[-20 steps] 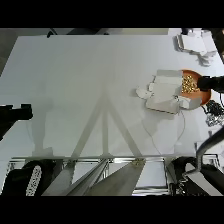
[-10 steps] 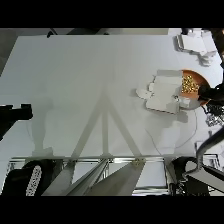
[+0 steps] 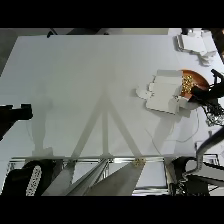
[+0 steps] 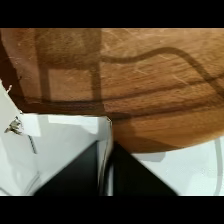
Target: Fold the box and place the chain.
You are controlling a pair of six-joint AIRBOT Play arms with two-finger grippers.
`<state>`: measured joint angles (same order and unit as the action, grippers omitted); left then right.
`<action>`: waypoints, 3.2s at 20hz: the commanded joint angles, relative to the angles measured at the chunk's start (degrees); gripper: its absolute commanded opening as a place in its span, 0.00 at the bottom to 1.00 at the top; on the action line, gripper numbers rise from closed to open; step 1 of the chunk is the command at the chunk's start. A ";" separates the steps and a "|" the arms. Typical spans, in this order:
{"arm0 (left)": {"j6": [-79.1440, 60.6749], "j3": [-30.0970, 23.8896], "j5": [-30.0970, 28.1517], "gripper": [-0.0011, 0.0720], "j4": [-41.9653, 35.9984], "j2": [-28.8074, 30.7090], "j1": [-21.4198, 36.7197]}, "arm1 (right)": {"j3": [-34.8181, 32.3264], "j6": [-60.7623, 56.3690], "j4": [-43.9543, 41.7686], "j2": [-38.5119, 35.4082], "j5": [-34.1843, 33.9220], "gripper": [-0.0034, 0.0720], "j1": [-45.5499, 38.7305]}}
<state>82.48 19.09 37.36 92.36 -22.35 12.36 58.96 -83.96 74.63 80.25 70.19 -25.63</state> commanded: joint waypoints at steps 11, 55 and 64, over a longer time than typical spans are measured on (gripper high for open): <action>-0.33 -0.02 -0.02 0.97 0.09 0.04 0.04 | -0.07 32.15 -13.77 -5.38 7.23 0.06 4.94; -49.46 37.29 24.68 0.89 -58.21 -54.88 -13.31 | -39.04 77.07 -68.72 -24.28 -40.15 0.06 43.41; -50.97 41.64 25.27 0.89 -57.79 -65.81 -21.16 | -39.04 76.70 -69.07 -24.28 -39.12 0.06 43.41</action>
<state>33.26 59.86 62.22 34.72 -85.38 -7.29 19.97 -7.22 5.74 56.01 30.39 17.72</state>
